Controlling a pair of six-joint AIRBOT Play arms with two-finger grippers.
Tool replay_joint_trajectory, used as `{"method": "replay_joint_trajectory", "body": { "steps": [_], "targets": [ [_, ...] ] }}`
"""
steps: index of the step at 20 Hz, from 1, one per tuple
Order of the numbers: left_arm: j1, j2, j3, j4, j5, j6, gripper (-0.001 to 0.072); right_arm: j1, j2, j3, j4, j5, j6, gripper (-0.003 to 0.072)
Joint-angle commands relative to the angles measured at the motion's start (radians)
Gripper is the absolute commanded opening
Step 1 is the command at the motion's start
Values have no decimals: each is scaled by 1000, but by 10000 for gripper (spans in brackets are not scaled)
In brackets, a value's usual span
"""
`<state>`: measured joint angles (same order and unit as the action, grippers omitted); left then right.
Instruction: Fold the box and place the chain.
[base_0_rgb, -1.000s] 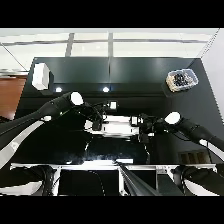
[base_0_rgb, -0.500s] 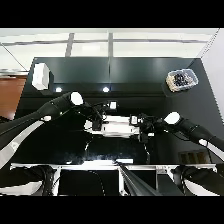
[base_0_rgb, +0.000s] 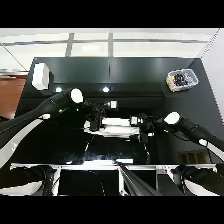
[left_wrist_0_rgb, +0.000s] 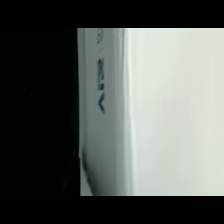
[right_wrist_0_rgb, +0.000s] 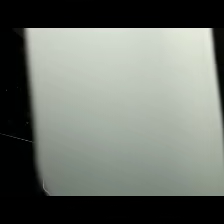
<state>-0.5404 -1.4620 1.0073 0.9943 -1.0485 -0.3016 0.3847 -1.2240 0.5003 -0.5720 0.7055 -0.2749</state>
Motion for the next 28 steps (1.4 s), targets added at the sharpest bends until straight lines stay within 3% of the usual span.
{"method": "replay_joint_trajectory", "body": {
  "steps": [1, 3, 4, 6, 7, 10, 14, 16, 18, 20, 22, 25, 28],
  "targets": [
    [0, 47, 60, 252, -109, -362, 362, 1, 0, 0, -9, 24, -10, 181],
    [1, 97, 60, 379, -141, -419, 361, 1, 0, 0, -9, 23, -10, 181],
    [1, 122, 60, 417, -162, -470, 327, 1, 0, 0, -9, 23, -10, 181],
    [13, 171, 60, 433, -195, -557, 82, 1, 0, 0, -9, 19, -10, 181],
    [23, 199, 54, 420, -213, -583, 28, 1, 0, 0, -8, 19, -10, 181],
    [53, 291, -32, 251, -216, -623, 27, 1, 0, 0, -8, 19, -10, 181],
    [58, 395, -253, -129, -196, -554, 27, 1, 0, 0, -8, 19, -10, 181],
    [58, 415, -349, -350, -78, -475, 27, 1, 0, 0, -8, 19, -10, 181],
    [58, 408, -423, -551, 120, -392, 28, 1, 0, 0, -8, 18, -10, 181],
    [63, 396, -464, -760, 286, -277, 29, 1, 0, 0, -6, 16, -9, 181],
    [64, 383, -466, -865, 409, -189, 29, 1, 0, 0, -6, 16, -9, 181],
    [64, 352, -463, -848, 543, -174, 29, 1, 0, 0, -6, 15, -9, 181],
    [49, 274, -399, -654, 491, -175, 28, 1, 0, 0, -6, 16, -9, 181]
  ]
}}
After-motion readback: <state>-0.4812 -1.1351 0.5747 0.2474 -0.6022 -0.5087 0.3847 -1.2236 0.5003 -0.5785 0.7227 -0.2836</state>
